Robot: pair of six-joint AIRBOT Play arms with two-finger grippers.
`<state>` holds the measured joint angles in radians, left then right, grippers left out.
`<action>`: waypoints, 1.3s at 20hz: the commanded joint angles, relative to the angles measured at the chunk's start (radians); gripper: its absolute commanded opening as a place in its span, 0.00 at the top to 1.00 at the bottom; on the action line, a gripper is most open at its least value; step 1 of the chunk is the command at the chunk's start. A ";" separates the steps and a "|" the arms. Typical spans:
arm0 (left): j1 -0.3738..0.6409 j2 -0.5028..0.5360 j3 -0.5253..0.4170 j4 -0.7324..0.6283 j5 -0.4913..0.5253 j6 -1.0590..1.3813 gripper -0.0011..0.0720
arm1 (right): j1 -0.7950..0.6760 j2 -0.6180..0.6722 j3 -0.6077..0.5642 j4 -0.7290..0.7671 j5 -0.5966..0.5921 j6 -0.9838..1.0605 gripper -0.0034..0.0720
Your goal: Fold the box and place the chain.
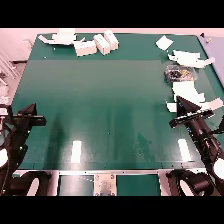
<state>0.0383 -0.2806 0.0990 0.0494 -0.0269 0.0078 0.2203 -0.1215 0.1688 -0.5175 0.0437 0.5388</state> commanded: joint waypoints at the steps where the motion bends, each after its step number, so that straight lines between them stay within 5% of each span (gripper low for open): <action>1: 0.001 0.000 -0.002 0.000 0.001 0.000 0.96 | 0.001 0.001 -0.004 0.000 0.001 0.000 0.95; 22: 0.001 0.000 -0.001 0.000 0.000 0.000 0.96 | 0.002 0.001 -0.010 0.000 0.000 0.003 0.95; 26: 0.001 0.000 -0.001 0.000 0.000 0.000 0.96 | 0.000 0.001 -0.009 0.000 -0.244 0.000 0.94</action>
<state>0.0383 -0.2806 0.0982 0.0490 -0.0265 0.0078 0.2203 -0.1215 0.1585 -0.5167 -0.0395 0.5392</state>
